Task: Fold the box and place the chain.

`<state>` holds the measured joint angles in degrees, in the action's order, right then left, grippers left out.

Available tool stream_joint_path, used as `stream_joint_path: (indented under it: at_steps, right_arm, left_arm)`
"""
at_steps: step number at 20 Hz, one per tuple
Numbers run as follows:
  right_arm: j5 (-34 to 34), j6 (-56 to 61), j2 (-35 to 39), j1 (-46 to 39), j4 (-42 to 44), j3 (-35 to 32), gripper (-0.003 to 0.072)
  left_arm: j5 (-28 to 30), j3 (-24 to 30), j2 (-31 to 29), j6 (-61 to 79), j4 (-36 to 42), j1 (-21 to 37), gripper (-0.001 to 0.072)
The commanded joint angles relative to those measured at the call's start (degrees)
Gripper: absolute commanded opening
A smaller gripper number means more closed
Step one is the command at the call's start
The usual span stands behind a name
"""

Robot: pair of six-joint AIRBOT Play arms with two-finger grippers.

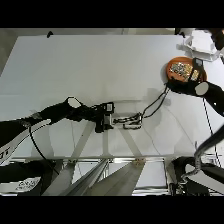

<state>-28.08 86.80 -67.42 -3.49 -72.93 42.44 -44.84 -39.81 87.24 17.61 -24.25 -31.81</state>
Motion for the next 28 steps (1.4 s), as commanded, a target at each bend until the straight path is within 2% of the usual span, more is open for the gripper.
stream_joint_path:
  at_steps: [1, 4, 7, 10, 17, 25, 28]
  right_arm:
    - [-13.3, -4.8, 13.0, 2.1, 0.5, 0.1, 0.0014]
    - [-21.5, -6.4, 24.8, 6.3, 3.3, 0.1, 0.0016]
    - [-21.9, -6.3, 34.4, 11.7, 4.7, 0.1, 0.0016]
    - [-21.9, -6.3, 40.1, 16.4, 5.9, 0.1, 0.0016]
    - [-20.3, -6.4, 41.6, 26.3, 16.2, 0.1, 0.0016]
    - [-7.2, -6.5, 41.3, 36.6, 18.7, 0.1, 0.0016]
    - [-9.9, -6.5, 37.4, 37.8, 16.7, 0.1, 0.0016]
  left_arm:
    - [0.0, 0.0, 0.0, 0.0, 0.0, 0.0, 0.0321]
    - [0.0, 0.0, 0.0, 0.0, 0.0, 0.0, 0.0321]
    - [0.0, 0.0, 0.0, 0.0, 0.0, 0.0, 0.0321]
    - [0.0, 0.0, 0.0, 0.0, 0.0, 0.0, 0.0321]
    - [0.0, 0.0, 0.0, 0.0, 0.0, 0.0, 0.0321]
    - [0.0, 0.0, 0.0, 0.0, 0.0, 0.0, 0.0321]
    - [0.0, 0.0, 0.0, 0.0, 0.0, 0.0, 0.0321]
